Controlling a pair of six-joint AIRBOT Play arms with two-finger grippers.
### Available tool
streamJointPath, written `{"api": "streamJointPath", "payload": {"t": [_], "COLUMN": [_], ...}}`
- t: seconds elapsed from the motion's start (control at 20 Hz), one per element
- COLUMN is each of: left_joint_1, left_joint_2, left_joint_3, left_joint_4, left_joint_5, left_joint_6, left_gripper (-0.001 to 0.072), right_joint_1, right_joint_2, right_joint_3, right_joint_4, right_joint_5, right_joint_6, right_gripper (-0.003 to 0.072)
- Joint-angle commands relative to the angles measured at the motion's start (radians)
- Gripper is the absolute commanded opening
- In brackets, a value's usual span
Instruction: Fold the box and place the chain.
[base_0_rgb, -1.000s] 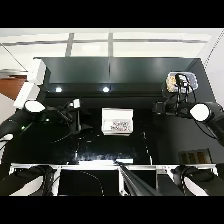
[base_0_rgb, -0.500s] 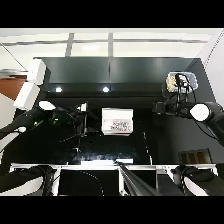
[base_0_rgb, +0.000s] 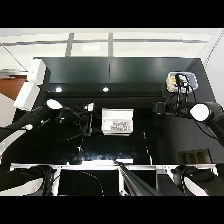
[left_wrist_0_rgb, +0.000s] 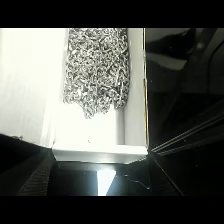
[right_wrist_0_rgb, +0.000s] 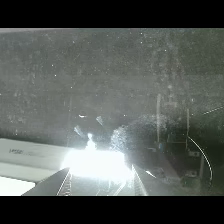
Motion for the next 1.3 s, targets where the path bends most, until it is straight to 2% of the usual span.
{"api": "streamJointPath", "payload": {"t": [0.0, 0.25, 0.5, 0.55, 0.6, 0.7, 0.75, 0.85, 0.95, 1.1, 1.15, 1.2, 1.25], "left_joint_1": [-0.023, -0.068, -0.074, -0.074, -0.075, -0.074, -0.074, -0.074, -0.074, -0.074, -0.074, -0.074, -0.074], "left_joint_2": [-0.013, -0.019, -0.026, -0.026, -0.026, -0.026, -0.025, -0.026, -0.026, -0.026, -0.026, -0.026, -0.026], "left_joint_3": [0.016, 0.025, 0.032, 0.032, 0.032, 0.032, 0.032, 0.034, 0.033, 0.034, 0.034, 0.034, 0.033], "left_joint_4": [0.033, 0.09, 0.102, 0.102, 0.102, 0.101, 0.101, 0.1, 0.101, 0.101, 0.101, 0.101, 0.101], "left_joint_5": [0.006, 0.07, 0.084, 0.084, 0.084, 0.084, 0.083, 0.09, 0.09, 0.091, 0.091, 0.091, 0.091], "left_joint_6": [-0.033, -0.099, -0.127, -0.127, -0.127, -0.127, -0.127, -0.126, -0.127, -0.127, -0.127, -0.127, -0.127], "left_gripper": [0.0706, 0.0706, 0.0699, 0.0681, 0.0618, 0.0425, 0.0399, 0.04, 0.0399, 0.04, 0.04, 0.04, 0.04], "right_joint_1": [0.0, 0.0, 0.0, 0.0, 0.0, 0.0, 0.0, 0.0, 0.001, 0.001, 0.001, 0.008, 0.023], "right_joint_2": [0.001, 0.001, 0.001, 0.001, 0.001, 0.001, 0.001, 0.001, 0.001, -0.007, -0.023, -0.047, -0.073], "right_joint_3": [0.0, 0.0, 0.0, 0.0, 0.0, 0.0, 0.0, 0.002, 0.029, 0.123, 0.17, 0.222, 0.27], "right_joint_4": [0.0, 0.0, 0.0, 0.0, 0.0, 0.0, 0.0, 0.0, 0.021, 0.074, 0.08, 0.086, 0.087], "right_joint_5": [0.0, 0.0, 0.0, 0.0, 0.0, 0.0, 0.0, -0.003, 0.002, 0.01, 0.037, 0.054, 0.059], "right_joint_6": [0.0, 0.0, 0.0, 0.0, 0.0, 0.0, 0.0, -0.008, -0.114, -0.224, -0.224, -0.225, -0.249], "right_gripper": [0.0453, 0.0453, 0.0453, 0.0453, 0.0453, 0.0453, 0.0453, 0.0453, 0.0455, 0.0455, 0.0488, 0.0619, 0.0681]}}
